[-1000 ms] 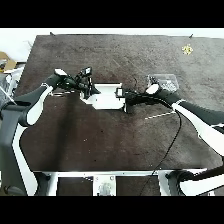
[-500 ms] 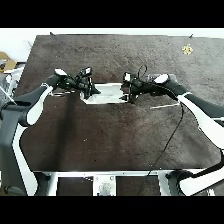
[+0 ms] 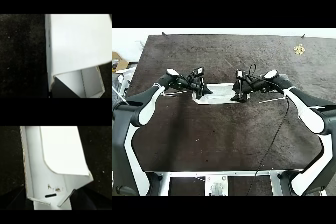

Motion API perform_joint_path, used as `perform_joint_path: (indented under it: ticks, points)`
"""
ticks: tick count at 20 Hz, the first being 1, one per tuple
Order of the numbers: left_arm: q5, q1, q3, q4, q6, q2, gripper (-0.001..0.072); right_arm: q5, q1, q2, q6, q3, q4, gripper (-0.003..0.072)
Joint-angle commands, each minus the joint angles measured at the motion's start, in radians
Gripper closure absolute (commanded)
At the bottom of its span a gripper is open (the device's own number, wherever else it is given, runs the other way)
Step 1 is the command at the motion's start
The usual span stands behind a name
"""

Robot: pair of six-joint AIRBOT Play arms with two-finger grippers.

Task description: Fold the box and place the chain.

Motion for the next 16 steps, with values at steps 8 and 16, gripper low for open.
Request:
perform_joint_path:
  ticks: [8, 16]
  points:
    - [0.000, 0.000, 0.000, 0.000, 0.000, 0.000, 0.0698, 0.086, 0.012, -0.138, -0.002, 0.077, 0.053, 0.0053]
    - [0.000, 0.000, 0.000, 0.000, 0.000, 0.000, 0.0698, 0.055, 0.016, -0.143, -0.013, 0.079, 0.049, 0.0071]
